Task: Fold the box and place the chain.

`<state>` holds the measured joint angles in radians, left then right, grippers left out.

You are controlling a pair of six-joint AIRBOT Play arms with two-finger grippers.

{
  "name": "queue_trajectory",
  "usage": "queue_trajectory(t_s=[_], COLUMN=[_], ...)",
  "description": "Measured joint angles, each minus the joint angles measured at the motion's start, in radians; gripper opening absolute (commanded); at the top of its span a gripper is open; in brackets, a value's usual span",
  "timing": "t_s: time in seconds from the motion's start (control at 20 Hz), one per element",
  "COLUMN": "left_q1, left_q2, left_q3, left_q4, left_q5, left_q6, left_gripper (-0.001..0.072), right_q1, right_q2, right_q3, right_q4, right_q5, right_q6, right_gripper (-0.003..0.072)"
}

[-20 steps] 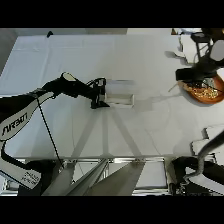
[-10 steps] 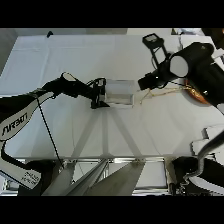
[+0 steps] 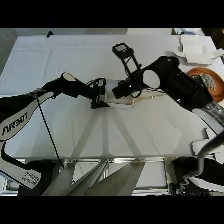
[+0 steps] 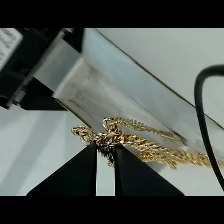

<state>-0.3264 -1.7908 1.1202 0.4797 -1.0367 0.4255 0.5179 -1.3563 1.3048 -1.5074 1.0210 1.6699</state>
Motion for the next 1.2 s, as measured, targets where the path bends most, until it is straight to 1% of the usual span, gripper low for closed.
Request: queue_trajectory(t_s=[0.3,0.55,0.6,0.65,0.7,0.8,0.95,1.05,1.2], left_q1=[0.000,0.000,0.000,0.000,0.000,0.000,0.000,0.000,0.000], left_q2=[0.000,0.000,0.000,0.000,0.000,0.000,0.000,0.000,0.000], left_q3=[0.000,0.000,0.000,0.000,0.000,0.000,0.000,0.000,0.000], left_q4=[0.000,0.000,0.000,0.000,0.000,0.000,0.000,0.000,0.000], left_q5=[0.000,0.000,0.000,0.000,0.000,0.000,0.000,0.000,0.000], left_q6=[0.000,0.000,0.000,0.000,0.000,0.000,0.000,0.000,0.000], left_gripper=[0.0228,0.0228,0.0228,0.0228,0.0228,0.0228,0.0228,0.0228,0.0228], right_q1=[0.021,0.023,0.023,0.023,0.024,0.023,0.005,-0.035,-0.137], right_q2=[-0.109,-0.187,-0.196,-0.201,-0.201,-0.186,-0.128,-0.076,-0.006], right_q3=[0.000,0.000,0.000,0.000,0.000,0.000,0.000,0.000,0.000], right_q4=[0.031,-0.042,-0.061,-0.072,-0.081,-0.094,-0.102,-0.108,-0.112], right_q5=[-0.056,-0.069,-0.069,-0.070,-0.070,-0.069,-0.043,-0.012,0.053], right_q6=[-0.009,0.089,0.113,0.130,0.140,0.140,0.079,0.004,-0.165], right_gripper=[0.0008,0.0019,0.0143,0.0297,0.0321,0.0321,0.0321,0.0321,0.0324])
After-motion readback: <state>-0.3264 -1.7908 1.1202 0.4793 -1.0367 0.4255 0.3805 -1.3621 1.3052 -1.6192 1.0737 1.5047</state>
